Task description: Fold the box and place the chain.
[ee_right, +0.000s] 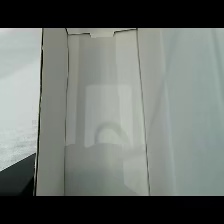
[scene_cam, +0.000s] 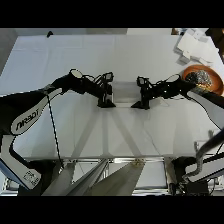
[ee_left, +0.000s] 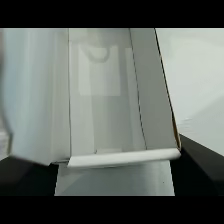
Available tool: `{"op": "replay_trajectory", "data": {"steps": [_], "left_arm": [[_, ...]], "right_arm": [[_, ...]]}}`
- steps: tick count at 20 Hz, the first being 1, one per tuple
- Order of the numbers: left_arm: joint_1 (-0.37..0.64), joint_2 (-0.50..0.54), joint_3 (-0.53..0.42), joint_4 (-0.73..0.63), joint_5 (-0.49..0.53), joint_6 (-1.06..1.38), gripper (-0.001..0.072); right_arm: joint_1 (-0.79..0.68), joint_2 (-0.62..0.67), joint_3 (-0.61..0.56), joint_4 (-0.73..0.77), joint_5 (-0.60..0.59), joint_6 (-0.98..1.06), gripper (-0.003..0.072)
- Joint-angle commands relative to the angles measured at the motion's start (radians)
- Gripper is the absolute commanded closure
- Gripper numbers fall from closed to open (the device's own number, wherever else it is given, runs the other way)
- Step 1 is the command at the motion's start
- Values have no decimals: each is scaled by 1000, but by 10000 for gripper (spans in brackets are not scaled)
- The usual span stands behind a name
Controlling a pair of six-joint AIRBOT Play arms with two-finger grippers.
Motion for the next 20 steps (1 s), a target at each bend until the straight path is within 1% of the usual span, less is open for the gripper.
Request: {"op": "replay_trajectory", "data": {"steps": [1,4,5,6,7,8,9,20], "left_arm": [[-19,2,0,33,50,-32,9],[-26,3,0,43,69,-48,11],[-26,3,0,43,70,-48,25],[-26,3,0,43,69,-48,162],[-27,3,0,43,68,-48,327],[-27,3,0,44,68,-48,406],[-27,3,0,43,68,-48,432],[-27,3,0,43,68,-48,432]], "right_arm": [[0,1,0,-2,-1,0,96],[0,1,0,-2,-1,0,96],[0,1,0,-2,-1,0,96],[0,1,0,-2,-1,0,96],[0,1,0,-2,-1,0,96],[0,1,0,-2,-1,0,96],[0,1,0,-2,-1,0,96],[0,1,0,-2,-1,0,96]]}}
